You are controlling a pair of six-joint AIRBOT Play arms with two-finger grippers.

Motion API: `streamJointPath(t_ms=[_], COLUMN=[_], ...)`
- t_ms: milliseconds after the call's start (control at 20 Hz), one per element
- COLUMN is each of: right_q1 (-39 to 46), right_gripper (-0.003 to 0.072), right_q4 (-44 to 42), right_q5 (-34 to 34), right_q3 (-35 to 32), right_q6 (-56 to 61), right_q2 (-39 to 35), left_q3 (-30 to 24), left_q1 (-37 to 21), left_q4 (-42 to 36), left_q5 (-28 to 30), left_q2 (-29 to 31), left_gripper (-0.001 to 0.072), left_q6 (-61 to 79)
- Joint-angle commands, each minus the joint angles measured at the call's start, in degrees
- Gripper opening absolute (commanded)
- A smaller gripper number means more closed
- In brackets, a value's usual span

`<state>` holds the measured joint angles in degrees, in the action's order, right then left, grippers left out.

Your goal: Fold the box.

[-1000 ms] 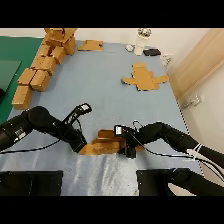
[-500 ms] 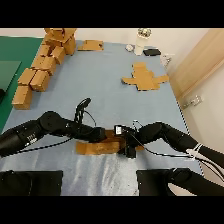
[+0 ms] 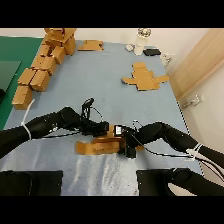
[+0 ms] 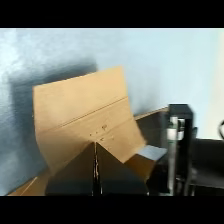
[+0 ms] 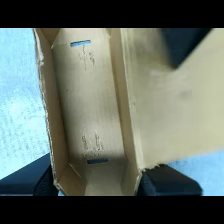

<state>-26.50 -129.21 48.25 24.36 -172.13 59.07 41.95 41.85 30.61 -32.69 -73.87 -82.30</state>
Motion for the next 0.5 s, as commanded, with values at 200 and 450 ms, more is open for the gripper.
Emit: streamJointPath(t_ms=[200,450], right_q1=[-0.04,-0.04], right_gripper=[0.0538,0.0538], right_q4=[-0.02,-0.02], right_q5=[0.04,0.04], right_q3=[-0.04,-0.02], right_q6=[0.0,0.02], right_q2=[0.02,0.02], left_q3=[0.35,0.37], left_q1=[-0.11,-0.15], left_q4=[1.75,1.57], left_q5=[-2.67,-3.1], left_q2=[-3.58,-0.33], left_gripper=[0.0009,0.0009], left_q6=[-0.24,3.93])
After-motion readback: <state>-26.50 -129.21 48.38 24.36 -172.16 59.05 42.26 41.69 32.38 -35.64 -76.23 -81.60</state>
